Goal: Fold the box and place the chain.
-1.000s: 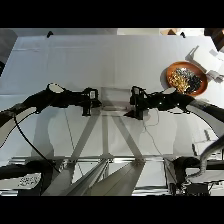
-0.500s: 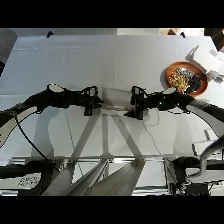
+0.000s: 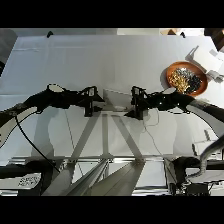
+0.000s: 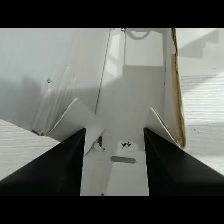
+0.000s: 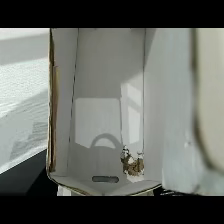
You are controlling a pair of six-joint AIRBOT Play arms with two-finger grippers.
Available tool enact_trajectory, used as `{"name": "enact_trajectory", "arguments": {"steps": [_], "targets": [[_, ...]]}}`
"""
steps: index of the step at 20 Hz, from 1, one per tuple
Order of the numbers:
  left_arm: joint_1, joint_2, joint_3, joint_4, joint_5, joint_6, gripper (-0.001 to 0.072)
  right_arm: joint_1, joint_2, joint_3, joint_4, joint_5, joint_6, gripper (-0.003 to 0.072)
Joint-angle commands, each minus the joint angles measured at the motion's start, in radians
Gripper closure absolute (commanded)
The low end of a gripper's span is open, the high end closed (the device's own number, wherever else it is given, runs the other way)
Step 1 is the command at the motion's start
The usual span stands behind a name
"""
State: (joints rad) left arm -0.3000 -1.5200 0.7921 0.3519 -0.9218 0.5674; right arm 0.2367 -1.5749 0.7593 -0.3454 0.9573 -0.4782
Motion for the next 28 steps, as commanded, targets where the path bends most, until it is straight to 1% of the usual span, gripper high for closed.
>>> {"name": "enact_trajectory", "arguments": {"steps": [1, 4, 5, 7, 8, 13, 15, 17, 20, 22, 25, 26, 28], "targets": [[-0.001, -0.006, 0.0, 0.006, -0.01, -0.039, 0.0269, 0.001, 0.001, 0.001, 0.002, 0.0, 0.003, 0.0144], [-0.001, -0.018, 0.0, 0.027, -0.01, -0.082, 0.0277, 0.001, 0.001, 0.001, 0.002, 0.0, 0.003, 0.0144], [0.001, -0.018, 0.0, 0.027, -0.01, -0.097, 0.0341, 0.001, 0.001, 0.001, 0.002, 0.0, 0.003, 0.0144], [0.008, -0.017, 0.0, 0.026, -0.01, -0.1, 0.0609, 0.001, 0.001, 0.001, 0.002, 0.0, 0.003, 0.0144], [0.014, -0.017, 0.0, 0.026, -0.009, -0.1, 0.0693, 0.001, 0.001, 0.001, 0.002, 0.0, 0.003, 0.0144], [0.052, 0.006, 0.0, 0.028, -0.018, -0.105, 0.0698, 0.001, 0.001, 0.001, 0.002, 0.0, 0.003, 0.0144], [0.067, 0.046, 0.0, 0.051, -0.017, -0.106, 0.0698, 0.001, 0.001, 0.001, 0.002, 0.0, 0.003, 0.0144], [0.092, 0.098, 0.0, 0.107, -0.018, -0.147, 0.0698, 0.001, 0.001, 0.001, 0.002, 0.0, 0.003, 0.0144], [0.148, 0.187, 0.0, 0.22, -0.018, -0.328, 0.0698, 0.001, 0.001, 0.001, 0.002, 0.0, 0.003, 0.0144], [0.201, 0.263, 0.0, 0.31, -0.017, -0.491, 0.0702, 0.001, 0.001, 0.001, 0.002, 0.0, 0.003, 0.0144], [0.286, 0.36, 0.0, 0.381, -0.02, -0.712, 0.0702, 0.001, 0.001, 0.001, 0.002, 0.0, 0.003, 0.0144], [0.314, 0.375, 0.0, 0.382, -0.029, -0.794, 0.0702, 0.001, 0.001, 0.001, 0.002, 0.0, 0.003, 0.0144], [0.361, 0.371, -0.003, 0.392, -0.044, -1.012, 0.0702, 0.001, 0.001, 0.001, 0.002, 0.0, 0.003, 0.0144]]}}
